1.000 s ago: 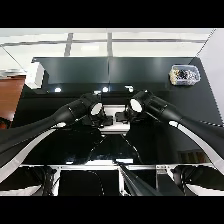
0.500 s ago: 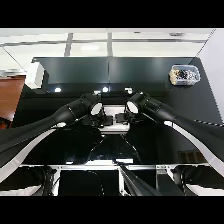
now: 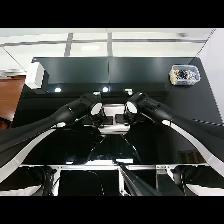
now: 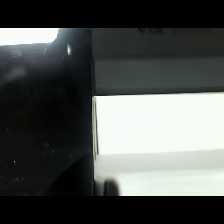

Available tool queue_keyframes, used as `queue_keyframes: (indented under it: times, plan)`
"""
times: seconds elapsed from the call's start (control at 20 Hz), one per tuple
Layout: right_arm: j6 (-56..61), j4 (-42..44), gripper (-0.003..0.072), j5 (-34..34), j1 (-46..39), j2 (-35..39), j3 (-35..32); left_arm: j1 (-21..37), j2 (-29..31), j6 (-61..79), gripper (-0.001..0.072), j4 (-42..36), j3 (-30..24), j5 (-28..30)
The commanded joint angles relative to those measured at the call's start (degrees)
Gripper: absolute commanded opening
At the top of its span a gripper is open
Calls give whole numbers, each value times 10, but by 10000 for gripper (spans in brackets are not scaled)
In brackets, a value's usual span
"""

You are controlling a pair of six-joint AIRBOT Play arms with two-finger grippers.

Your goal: Fold the box and place the chain.

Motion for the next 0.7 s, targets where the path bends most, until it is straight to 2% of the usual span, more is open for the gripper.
queue_keyframes:
  times: [0.0, 0.1, 0.15, 0.2, 0.65]
  plan:
    - [6, 5, 14, 1, 0, -3, 0, 0, 0, 3, 23, 2, 0, 3]
    - [11, 6, 20, 3, 0, -2, 0, 0, 0, 3, 23, 2, 0, 3]
    - [11, 10, 157, 3, 0, -2, 0, 0, 0, 3, 23, 2, 0, 3]
    - [11, 14, 204, 4, 0, -2, 0, 0, 0, 3, 23, 2, 0, 3]
    - [10, 13, 195, 10, 0, -6, 0, 0, 0, 3, 23, 2, 0, 3]
